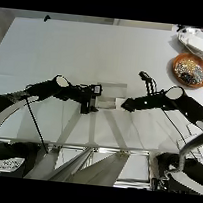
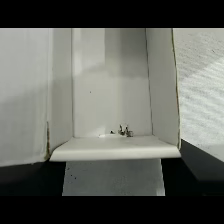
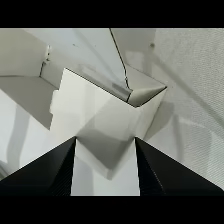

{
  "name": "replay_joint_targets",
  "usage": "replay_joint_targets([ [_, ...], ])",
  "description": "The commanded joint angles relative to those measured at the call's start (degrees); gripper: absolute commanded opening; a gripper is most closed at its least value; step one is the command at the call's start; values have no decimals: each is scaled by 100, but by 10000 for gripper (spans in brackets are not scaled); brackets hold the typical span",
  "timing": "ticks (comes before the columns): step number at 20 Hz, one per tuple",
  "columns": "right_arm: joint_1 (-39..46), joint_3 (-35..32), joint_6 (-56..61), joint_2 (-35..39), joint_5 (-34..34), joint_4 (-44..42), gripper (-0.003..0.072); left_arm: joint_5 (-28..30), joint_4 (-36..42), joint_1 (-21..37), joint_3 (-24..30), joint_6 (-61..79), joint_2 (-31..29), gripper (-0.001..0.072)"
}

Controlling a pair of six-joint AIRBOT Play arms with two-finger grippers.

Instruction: Fold the box and place the chain.

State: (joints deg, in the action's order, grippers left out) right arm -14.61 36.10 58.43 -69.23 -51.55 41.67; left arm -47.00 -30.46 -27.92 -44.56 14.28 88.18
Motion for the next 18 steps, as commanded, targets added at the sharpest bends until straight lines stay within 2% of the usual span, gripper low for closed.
replay_joint_targets([
  [1,-345,92,737,2,479,463,411,2,0,-2,2,2,-4,151],
  [6,-719,643,1996,-133,376,1862,405,2,0,-2,2,2,-4,151],
  [9,-1005,761,2173,-380,302,1963,404,2,0,-2,2,2,-4,151],
  [12,-1226,907,2726,-570,507,2199,404,2,0,-2,2,2,-4,151],
  [18,-1672,1331,4133,-721,212,3460,403,2,-2,-2,2,2,-4,151],
])
